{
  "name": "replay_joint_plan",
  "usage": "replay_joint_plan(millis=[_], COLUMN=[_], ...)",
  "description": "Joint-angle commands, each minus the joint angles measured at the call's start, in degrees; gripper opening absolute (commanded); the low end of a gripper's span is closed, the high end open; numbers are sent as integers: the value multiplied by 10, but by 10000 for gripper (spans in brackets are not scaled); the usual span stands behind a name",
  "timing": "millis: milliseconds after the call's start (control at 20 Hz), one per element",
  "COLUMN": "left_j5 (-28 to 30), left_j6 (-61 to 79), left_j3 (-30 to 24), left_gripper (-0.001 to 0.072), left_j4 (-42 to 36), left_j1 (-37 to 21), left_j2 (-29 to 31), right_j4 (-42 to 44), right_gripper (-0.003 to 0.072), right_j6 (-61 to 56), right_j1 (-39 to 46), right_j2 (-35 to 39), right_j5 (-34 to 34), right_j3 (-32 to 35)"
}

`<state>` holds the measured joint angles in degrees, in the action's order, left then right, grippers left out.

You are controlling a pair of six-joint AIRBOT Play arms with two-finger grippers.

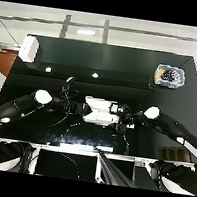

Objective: Fold the box and place the chain.

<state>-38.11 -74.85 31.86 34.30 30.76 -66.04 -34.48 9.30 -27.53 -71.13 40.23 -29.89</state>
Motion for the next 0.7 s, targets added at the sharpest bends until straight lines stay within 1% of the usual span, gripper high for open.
replay_joint_plan(millis=[0, 50, 100, 400, 500, 650], left_j5=[-27, -30, -33, -36, -32, -2], left_j6=[-5, -5, -5, -3, -4, -11], left_j3=[0, 0, 0, 0, 0, 0], left_gripper=[523, 690, 720, 720, 720, 719], left_j4=[4, 4, 4, 4, 16, 19], left_j1=[0, 0, 0, 0, 0, 0], left_j2=[0, 0, 0, 0, 0, 0], right_j4=[-1, -1, -1, -1, -1, -1], right_gripper=[417, 417, 417, 417, 416, 417], right_j6=[0, 0, 0, 0, 0, 0], right_j1=[-1, -1, -1, -1, -1, -1], right_j2=[0, 0, 0, 0, 0, 0], right_j5=[0, 0, 0, 0, 0, 0], right_j3=[0, 0, 0, 0, 0, 0])
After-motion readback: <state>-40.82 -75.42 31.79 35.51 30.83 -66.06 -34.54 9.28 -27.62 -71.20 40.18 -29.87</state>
